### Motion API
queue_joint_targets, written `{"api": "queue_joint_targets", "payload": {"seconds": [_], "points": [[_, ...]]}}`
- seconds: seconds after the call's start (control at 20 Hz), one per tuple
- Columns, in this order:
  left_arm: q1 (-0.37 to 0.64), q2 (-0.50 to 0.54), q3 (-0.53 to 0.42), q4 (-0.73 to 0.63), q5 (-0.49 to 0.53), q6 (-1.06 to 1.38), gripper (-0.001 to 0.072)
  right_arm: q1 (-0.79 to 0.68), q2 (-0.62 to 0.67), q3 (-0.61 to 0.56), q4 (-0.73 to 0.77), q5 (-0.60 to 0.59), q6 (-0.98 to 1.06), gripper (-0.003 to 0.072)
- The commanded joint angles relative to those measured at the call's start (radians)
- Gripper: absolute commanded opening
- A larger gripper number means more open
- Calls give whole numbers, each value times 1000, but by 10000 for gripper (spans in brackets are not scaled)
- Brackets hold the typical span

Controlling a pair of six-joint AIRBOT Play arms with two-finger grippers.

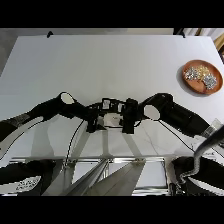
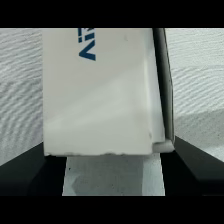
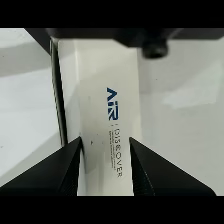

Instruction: Fold the box and place the chain.

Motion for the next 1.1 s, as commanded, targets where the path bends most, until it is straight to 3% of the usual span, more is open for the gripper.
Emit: {"api": "queue_joint_targets", "payload": {"seconds": [0.0, 0.3, 0.45, 0.85, 1.05], "points": [[0, 0, 0, 0, -3, -1, 212, 14, 1, -24, 1, 28, 6, 295], [0, 0, 0, 0, -3, -1, 212, 18, 1, -42, 1, 24, 6, 306], [0, 0, 0, 0, -3, -1, 212, 18, 13, -42, 2, 7, 6, 425], [0, 0, 0, 0, -3, -1, 212, 11, 112, -42, 79, -19, -3, 424], [0, 0, 0, 0, -3, -1, 212, -85, 220, -43, 172, -21, -20, 405]]}}
